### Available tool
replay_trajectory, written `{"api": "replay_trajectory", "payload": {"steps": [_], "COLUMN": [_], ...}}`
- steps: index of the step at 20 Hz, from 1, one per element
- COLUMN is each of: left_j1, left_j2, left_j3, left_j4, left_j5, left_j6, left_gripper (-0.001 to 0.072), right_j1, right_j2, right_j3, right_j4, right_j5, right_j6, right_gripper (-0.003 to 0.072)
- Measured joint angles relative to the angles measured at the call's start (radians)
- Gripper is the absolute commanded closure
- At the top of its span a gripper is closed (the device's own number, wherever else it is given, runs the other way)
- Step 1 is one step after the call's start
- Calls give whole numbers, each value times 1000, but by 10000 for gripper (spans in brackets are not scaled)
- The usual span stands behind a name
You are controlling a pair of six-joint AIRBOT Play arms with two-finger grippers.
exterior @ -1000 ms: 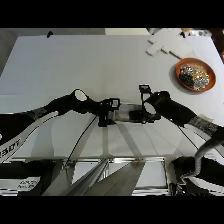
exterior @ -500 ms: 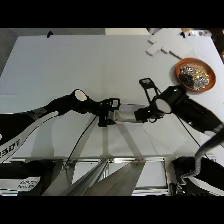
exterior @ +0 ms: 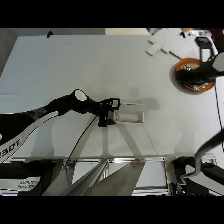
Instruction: Fold the box and place the chain.
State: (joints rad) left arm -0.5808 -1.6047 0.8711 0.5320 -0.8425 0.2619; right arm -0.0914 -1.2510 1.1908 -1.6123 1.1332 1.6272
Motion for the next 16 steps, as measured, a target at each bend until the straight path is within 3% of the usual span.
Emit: {"api": "replay_trajectory", "payload": {"steps": [3,8,10,11,15,16], "left_j1": [0,0,0,0,0,0], "left_j2": [0,0,0,0,0,0], "left_j3": [0,0,0,0,0,0], "left_j4": [0,0,0,0,0,0], "left_j5": [0,0,0,0,0,0], "left_j6": [0,0,0,0,0,0], "left_gripper": [701,701,701,701,701,701], "right_j1": [-135,-206,-215,-217,-222,-223], "right_j2": [-154,-376,-432,-450,-494,-502], "right_j3": [91,215,235,241,253,254], "right_j4": [17,42,47,50,72,73], "right_j5": [-23,-63,-89,-105,-153,-163], "right_j6": [-33,-20,0,11,54,66], "right_gripper": [351,351,361,400,407,458]}}
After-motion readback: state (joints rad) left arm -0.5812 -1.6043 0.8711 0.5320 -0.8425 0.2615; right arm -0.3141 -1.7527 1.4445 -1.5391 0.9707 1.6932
